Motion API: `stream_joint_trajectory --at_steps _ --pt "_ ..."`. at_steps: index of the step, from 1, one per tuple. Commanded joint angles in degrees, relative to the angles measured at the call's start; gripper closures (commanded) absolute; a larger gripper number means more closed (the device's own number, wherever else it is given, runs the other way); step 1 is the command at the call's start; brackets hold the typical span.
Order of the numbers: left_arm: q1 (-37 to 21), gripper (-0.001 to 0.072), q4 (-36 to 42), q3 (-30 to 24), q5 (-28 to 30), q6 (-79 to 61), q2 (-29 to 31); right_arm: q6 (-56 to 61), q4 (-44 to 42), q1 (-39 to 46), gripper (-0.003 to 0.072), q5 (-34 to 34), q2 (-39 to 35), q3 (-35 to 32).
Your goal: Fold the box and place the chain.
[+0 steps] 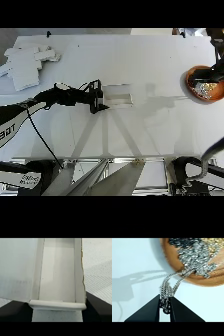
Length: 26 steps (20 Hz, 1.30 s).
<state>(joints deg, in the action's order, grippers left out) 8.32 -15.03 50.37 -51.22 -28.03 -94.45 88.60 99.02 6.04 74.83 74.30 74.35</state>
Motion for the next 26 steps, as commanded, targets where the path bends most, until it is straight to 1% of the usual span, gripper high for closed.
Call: stream_joint_trajectory --at_steps 1,3,7,13,15,20,22,26 --pt "0.0 0.0186 0.0 0.0 0.0 0.0 0.0 -0.2 -1.7 -7.6 0.0668 4.8 -2.8 0.0" --pt "0.0 0.0186 0.0 0.0 0.0 0.0 0.0 -0.2 -4.4 -12.3 0.0668 6.0 -2.8 0.0" --pt "0.0 0.0186 0.0 0.0 0.0 0.0 0.0 -0.2 -10.6 -20.5 0.0668 4.4 -2.7 0.0" --pt "0.0 0.0186 0.0 0.0 0.0 0.0 0.0 -0.2 -20.0 -29.7 0.0668 -1.6 -1.5 0.0" --pt "0.0 0.0186 0.0 0.0 0.0 0.0 0.0 -0.2 -23.3 -31.6 0.0668 -4.0 -0.4 0.0" --pt "0.0 0.0186 0.0 0.0 0.0 0.0 0.0 -1.3 -30.7 -34.0 0.0668 -16.0 0.4 0.0" --pt "0.0 0.0186 0.0 0.0 0.0 0.0 0.0 -4.7 -34.5 -34.3 0.0668 -17.6 0.7 0.0" --pt "0.0 0.0186 0.0 0.0 0.0 0.0 0.0 -10.1 -37.2 -34.4 0.0668 -18.0 2.8 0.0"
